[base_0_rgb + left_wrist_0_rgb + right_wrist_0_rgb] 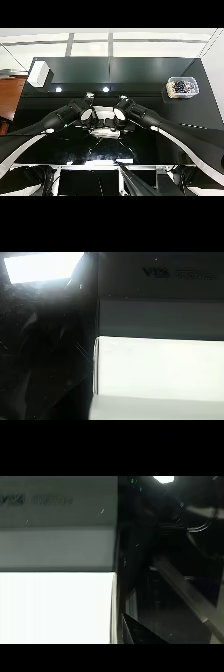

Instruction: Fold the box and place the chain.

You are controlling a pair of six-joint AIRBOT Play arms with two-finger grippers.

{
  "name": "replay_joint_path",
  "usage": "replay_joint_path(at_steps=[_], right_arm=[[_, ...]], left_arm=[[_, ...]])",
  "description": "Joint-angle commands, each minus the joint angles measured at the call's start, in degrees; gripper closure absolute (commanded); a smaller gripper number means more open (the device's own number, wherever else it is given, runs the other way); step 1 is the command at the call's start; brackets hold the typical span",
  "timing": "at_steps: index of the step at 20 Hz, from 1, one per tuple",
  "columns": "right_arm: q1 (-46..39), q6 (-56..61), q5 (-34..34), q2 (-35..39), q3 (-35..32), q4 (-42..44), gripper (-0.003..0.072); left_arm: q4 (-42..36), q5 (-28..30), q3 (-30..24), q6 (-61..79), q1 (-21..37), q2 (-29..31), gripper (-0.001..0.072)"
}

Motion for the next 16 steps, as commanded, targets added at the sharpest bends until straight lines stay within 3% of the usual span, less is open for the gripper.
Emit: replay_joint_path(at_steps=[1,8,10,13,14,16], right_arm=[[-0.07,-0.20,0.81,0.07,0.31,-0.46,0.0385],[-0.04,-0.17,2.93,0.00,0.31,-1.46,0.0388],[-0.02,-0.17,2.51,0.00,0.31,-1.46,0.0550],[-0.04,-0.17,2.29,-0.09,0.31,-1.36,0.0553],[-0.04,-0.20,2.27,-0.11,0.31,-1.31,0.0637],[-0.04,-0.20,2.25,-0.11,0.31,-1.27,0.0653]], left_arm=[[0.17,0.17,-0.02,0.15,0.00,-0.02,0.0676],[0.15,0.17,-0.02,0.15,0.00,-0.02,0.0676],[0.13,0.17,-0.02,0.13,0.00,-0.02,0.0676],[0.13,0.15,-0.02,0.13,0.00,-0.02,0.0676],[0.13,0.17,-0.02,0.13,0.00,-0.02,0.0676],[0.13,0.17,-0.02,0.13,0.00,-0.02,0.0676]])
